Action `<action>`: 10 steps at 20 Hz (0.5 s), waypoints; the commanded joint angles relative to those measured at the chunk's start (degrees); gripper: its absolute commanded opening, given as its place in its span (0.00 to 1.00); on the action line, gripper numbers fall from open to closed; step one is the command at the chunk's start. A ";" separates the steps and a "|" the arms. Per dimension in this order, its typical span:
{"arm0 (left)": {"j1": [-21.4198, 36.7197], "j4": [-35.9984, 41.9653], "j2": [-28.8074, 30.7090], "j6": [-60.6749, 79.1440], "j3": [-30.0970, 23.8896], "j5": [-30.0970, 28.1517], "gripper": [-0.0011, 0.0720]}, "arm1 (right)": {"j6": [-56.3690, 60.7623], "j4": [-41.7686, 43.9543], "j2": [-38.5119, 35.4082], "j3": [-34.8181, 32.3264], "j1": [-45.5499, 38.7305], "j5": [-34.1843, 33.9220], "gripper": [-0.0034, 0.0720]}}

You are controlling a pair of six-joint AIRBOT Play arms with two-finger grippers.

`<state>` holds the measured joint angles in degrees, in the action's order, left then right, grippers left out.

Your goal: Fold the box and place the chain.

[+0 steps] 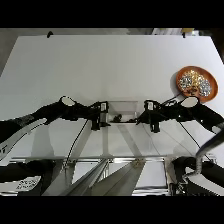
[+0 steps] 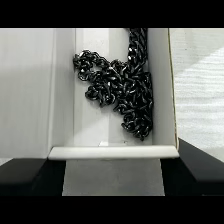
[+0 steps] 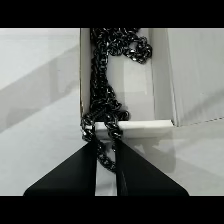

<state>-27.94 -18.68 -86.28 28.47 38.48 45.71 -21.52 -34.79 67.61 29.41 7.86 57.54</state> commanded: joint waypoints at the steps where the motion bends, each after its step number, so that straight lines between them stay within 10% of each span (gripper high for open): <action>1: 0.00 0.00 0.04 0.00 0.00 -0.02 0.03 | 0.02 0.07 -0.11 -0.04 0.07 0.46 0.24; 10: 0.00 0.00 0.04 0.00 0.00 -0.02 0.03 | 2.01 -1.99 -0.11 -0.04 0.04 -4.66 0.28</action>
<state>-27.94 -18.65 -86.28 28.47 38.48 45.71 -20.99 -35.38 67.53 29.41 7.86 55.18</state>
